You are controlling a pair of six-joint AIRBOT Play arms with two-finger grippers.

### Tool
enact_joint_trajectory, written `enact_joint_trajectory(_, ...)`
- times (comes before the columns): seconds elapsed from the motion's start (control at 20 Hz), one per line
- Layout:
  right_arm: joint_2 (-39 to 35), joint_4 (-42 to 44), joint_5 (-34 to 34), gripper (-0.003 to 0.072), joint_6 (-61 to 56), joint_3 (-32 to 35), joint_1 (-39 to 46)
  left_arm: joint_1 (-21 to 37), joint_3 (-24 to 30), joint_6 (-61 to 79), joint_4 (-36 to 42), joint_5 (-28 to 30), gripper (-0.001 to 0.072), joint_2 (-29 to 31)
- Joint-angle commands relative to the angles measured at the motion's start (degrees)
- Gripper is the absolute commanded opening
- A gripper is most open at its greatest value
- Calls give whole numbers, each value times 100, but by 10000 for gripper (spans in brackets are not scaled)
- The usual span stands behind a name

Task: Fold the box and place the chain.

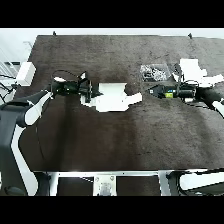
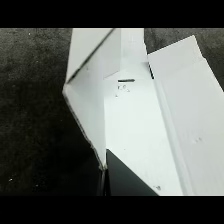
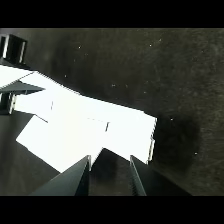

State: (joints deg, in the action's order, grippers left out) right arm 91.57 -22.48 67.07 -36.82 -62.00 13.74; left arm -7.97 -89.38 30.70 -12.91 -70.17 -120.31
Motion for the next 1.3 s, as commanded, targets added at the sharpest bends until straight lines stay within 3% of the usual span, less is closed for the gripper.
enact_joint_trajectory(0.0,0,2,24,319,2,2,-109,-2,-15,90,96,-96,17,-76)
enact_joint_trajectory(0.25,-122,28,-44,317,236,22,-192,-2,-13,85,94,-127,18,-76)
enact_joint_trajectory(0.4,-863,448,-63,303,785,466,-186,-2,-13,83,92,-136,19,-76)
enact_joint_trajectory(0.55,-1663,442,-538,312,1556,1161,-334,-2,-13,85,103,-109,20,-76)
enact_joint_trajectory(0.6,-1784,372,-660,413,2127,1333,-457,-2,-13,87,103,-116,20,-76)
enact_joint_trajectory(0.65,-1799,267,-741,618,2592,1443,-584,-2,-13,85,105,-116,20,-76)
enact_joint_trajectory(0.7,-1792,181,-872,646,3034,1532,-743,-2,-13,85,105,-116,20,-76)
enact_joint_trajectory(0.85,-1725,-601,-1552,647,4019,1646,-1464,-2,-13,85,120,-114,20,-76)
enact_joint_trajectory(1.0,-1703,-1602,-2374,647,4081,1646,-2299,-2,-13,85,122,-122,20,-76)
enact_joint_trajectory(1.25,-1517,-1895,-2990,647,4505,1646,-3016,-2,-13,85,131,-118,20,-76)
